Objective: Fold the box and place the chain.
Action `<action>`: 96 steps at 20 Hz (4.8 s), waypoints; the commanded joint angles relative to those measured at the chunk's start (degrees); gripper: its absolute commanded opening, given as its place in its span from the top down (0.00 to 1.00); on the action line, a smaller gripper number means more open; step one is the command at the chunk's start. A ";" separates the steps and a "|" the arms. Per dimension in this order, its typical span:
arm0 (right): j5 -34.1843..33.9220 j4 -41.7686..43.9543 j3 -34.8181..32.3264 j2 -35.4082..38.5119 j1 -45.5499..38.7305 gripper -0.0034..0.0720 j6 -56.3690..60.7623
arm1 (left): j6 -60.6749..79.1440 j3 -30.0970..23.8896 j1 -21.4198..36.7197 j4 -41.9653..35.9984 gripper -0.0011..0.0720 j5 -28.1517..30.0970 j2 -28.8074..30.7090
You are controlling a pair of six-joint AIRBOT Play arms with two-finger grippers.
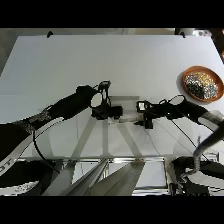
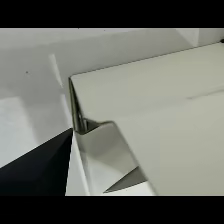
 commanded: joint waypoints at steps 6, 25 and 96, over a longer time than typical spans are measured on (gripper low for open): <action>0.00 0.02 0.00 0.04 -0.02 0.53 0.02 | -6.60 0.72 -2.38 5.27 0.34 -0.70 -1.64; 0.00 0.02 0.00 0.04 -0.02 0.53 0.02 | -5.90 12.24 -3.63 9.94 0.54 -15.13 -11.37; 0.00 0.02 0.00 0.04 -0.02 0.53 0.02 | 89.24 3.98 23.32 -13.18 0.09 -18.86 21.77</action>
